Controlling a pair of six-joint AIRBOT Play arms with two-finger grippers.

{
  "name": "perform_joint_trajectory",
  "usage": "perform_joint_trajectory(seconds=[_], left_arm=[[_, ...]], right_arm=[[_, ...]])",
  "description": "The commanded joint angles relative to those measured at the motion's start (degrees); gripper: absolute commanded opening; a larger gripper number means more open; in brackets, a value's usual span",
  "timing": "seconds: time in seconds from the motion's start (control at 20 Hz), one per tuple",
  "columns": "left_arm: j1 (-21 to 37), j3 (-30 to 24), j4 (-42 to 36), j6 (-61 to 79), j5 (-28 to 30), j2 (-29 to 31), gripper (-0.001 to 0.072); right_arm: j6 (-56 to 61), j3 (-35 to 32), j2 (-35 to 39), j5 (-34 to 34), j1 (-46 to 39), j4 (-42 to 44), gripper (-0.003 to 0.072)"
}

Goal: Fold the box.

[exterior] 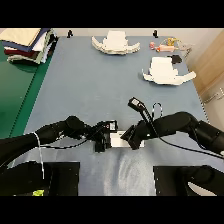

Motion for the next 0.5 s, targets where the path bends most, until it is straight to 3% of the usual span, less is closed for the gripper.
perform_joint_trajectory(seconds=[0.0,0.45], left_arm=[[0.04,-0.02,0.0,0.0,0.02,-0.02,0.0527],[0.04,-0.02,0.0,0.0,0.02,-0.02,0.0527]], right_arm=[[4.11,-2.97,3.45,6.47,5.7,-8.52,0.0003],[5.01,-2.95,4.33,5.62,7.96,-14.95,0.0004]])
